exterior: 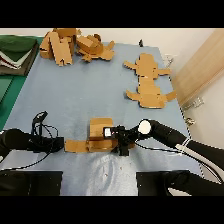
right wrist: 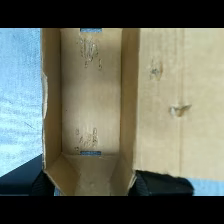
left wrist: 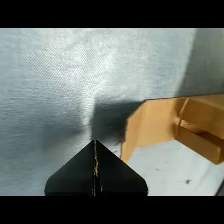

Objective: Fold the box.

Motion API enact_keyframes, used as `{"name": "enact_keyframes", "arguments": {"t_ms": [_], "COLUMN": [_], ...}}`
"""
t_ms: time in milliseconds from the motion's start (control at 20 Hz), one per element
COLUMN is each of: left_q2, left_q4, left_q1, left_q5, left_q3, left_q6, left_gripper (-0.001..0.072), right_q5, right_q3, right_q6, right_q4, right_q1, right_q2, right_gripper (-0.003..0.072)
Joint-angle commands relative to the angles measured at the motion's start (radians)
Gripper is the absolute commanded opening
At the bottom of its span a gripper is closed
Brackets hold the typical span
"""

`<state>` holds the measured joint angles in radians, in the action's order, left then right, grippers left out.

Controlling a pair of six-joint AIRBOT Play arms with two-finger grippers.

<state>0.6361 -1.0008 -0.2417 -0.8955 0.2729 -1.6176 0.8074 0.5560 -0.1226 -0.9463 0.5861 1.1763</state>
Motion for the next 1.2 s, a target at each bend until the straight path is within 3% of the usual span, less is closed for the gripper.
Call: {"name": "enact_keyframes", "arguments": {"t_ms": [0, 400, 600, 950, 1150], "left_q2": [0.048, 0.192, 0.194, 0.206, 0.207], "left_q4": [0.19, 0.303, 0.441, 0.49, 0.49], "left_q1": [0.017, 0.017, 0.017, 0.015, -0.045], "left_q5": [0.031, 0.114, 0.131, 0.102, 0.113], "left_q3": [-0.017, -0.018, -0.018, -0.017, -0.018], "left_q6": [0.109, 0.246, 0.373, 0.384, 0.387], "left_gripper": [0.0014, 0.0014, 0.0014, 0.0013, 0.0014], "right_q5": [0.0, 0.0, 0.0, 0.0, 0.0], "right_q3": [0.0, 0.0, 0.0, 0.0, 0.0], "right_q6": [0.0, 0.0, 0.0, 0.0, 0.0], "right_q4": [0.0, 0.0, 0.0, 0.0, 0.0], "right_q1": [0.0, 0.0, 0.0, 0.0, 0.0], "right_q2": [0.001, 0.001, 0.001, 0.001, 0.001], "right_gripper": [0.0508, 0.0508, 0.0508, 0.0509, 0.0508]}}
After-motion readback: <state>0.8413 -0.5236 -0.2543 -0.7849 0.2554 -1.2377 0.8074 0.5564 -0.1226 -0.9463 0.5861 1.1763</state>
